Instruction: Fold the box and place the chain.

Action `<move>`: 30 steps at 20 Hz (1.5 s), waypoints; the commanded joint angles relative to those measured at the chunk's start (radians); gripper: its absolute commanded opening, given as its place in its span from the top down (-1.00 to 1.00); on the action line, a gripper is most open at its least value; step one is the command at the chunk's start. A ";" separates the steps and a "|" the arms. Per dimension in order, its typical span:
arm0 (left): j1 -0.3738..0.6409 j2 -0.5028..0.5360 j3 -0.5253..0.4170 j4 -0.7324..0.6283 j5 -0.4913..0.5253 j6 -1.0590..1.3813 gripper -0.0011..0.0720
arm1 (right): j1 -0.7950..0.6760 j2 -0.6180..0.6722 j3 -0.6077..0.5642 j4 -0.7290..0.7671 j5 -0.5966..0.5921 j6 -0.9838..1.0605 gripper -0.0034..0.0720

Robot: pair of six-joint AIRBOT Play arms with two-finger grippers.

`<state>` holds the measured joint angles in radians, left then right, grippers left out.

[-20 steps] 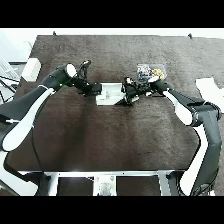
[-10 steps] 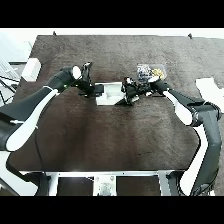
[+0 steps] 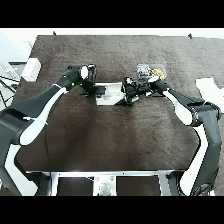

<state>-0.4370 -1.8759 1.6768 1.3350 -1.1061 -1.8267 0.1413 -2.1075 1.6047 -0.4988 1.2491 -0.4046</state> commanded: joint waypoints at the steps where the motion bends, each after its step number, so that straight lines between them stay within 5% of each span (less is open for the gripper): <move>1: -0.005 -0.039 0.055 0.039 -0.063 -0.029 -0.08 | 0.000 -0.001 0.000 0.000 0.000 0.001 -0.37; 10: -0.050 -0.212 0.365 0.171 -0.374 -0.111 -0.08 | 0.000 -0.001 0.000 0.000 0.000 0.000 -0.37; 16: -0.055 -0.234 0.378 0.209 -0.451 -0.132 -0.06 | 0.000 -0.001 -0.001 0.000 0.000 0.001 -0.37; 18: -0.055 -0.234 0.379 0.210 -0.445 -0.130 0.35 | 0.000 -0.001 -0.001 0.000 0.000 0.001 -0.37; 20: -0.057 -0.234 0.379 0.209 -0.428 -0.114 0.35 | 0.000 -0.001 -0.001 0.000 0.000 0.001 -0.37; 22: -0.059 -0.234 0.379 0.210 -0.404 -0.100 0.89 | 0.000 -0.001 -0.001 0.000 0.000 0.001 -0.37; 23: -0.063 -0.234 0.379 0.210 -0.394 -0.093 0.92 | 0.000 -0.001 0.000 0.000 0.000 0.000 -0.37; 29: -0.064 -0.233 0.378 0.211 -0.389 -0.081 0.84 | 0.000 -0.001 -0.001 0.000 0.000 0.001 -0.37; 30: -0.064 -0.230 0.378 0.210 -0.404 -0.080 0.03 | 0.000 -0.001 -0.001 0.000 0.000 0.000 -0.37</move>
<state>-0.5022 -2.1117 2.0537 1.5616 -1.5002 -1.9015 0.1417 -2.1086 1.6039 -0.4999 1.2484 -0.4076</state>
